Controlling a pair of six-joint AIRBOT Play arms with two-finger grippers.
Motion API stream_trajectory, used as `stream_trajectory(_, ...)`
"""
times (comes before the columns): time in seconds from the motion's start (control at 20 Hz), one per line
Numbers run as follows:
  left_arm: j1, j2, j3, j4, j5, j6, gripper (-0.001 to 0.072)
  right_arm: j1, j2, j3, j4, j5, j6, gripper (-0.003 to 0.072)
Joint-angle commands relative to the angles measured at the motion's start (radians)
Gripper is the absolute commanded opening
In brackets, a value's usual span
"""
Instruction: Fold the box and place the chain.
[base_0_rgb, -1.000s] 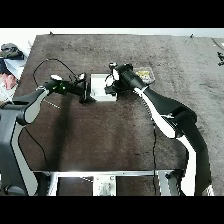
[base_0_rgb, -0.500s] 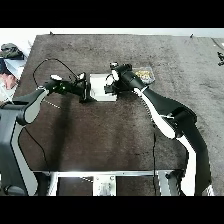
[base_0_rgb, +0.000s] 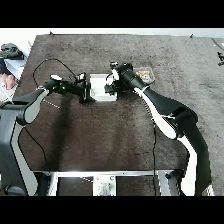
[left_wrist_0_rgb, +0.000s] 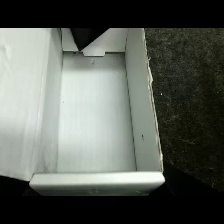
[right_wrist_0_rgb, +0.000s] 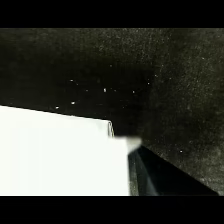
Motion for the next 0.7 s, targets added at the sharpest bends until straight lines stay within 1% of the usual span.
stream_trajectory(0.0,0.0,-0.001,0.0,-0.001,0.001,-0.002,0.0347,0.001,0.024,0.001,0.003,-0.002,-0.026,0.042)
stream_trajectory(0.25,0.0,-0.001,0.0,-0.001,0.001,-0.002,0.0347,0.0,0.031,0.001,0.0,0.002,-0.048,0.0417)
stream_trajectory(0.35,0.0,-0.001,0.0,-0.001,0.001,-0.002,0.0347,0.0,0.017,0.001,0.0,-0.004,-0.048,0.0303)
stream_trajectory(0.4,0.0,-0.001,0.0,-0.001,0.001,-0.002,0.0347,0.0,0.009,0.0,0.001,-0.006,-0.048,0.0285)
stream_trajectory(0.65,0.0,-0.001,0.0,-0.001,0.001,-0.002,0.0347,0.0,-0.017,0.001,-0.002,-0.007,-0.048,0.0282)
